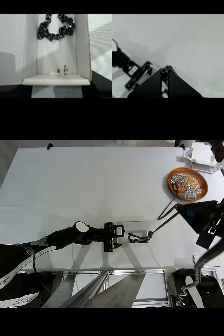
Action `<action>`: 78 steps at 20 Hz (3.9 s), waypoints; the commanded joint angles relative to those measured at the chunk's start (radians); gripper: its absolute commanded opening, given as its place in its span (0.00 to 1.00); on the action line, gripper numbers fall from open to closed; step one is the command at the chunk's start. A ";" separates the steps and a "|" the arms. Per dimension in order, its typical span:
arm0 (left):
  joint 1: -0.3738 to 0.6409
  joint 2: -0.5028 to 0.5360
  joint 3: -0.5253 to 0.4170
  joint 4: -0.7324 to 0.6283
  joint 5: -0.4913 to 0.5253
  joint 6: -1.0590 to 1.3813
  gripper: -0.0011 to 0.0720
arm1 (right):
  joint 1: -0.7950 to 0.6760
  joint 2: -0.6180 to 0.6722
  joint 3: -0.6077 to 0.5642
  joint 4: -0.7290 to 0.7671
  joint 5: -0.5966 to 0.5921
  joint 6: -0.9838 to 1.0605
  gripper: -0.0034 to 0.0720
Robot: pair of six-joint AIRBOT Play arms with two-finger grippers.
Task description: Fold the box and place the chain.
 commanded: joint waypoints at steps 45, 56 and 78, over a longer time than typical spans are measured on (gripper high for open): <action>0.000 0.000 0.000 0.000 0.000 0.000 0.39 | 0.584 -0.583 -0.464 0.214 -0.623 -0.147 0.29; 0.000 0.000 0.000 0.000 0.000 0.000 0.39 | 0.163 -0.314 -0.346 -0.075 -0.212 0.040 0.41; 0.000 0.000 0.000 0.000 -0.003 0.000 0.39 | -0.074 -1.012 -0.049 -0.428 -0.841 0.406 0.34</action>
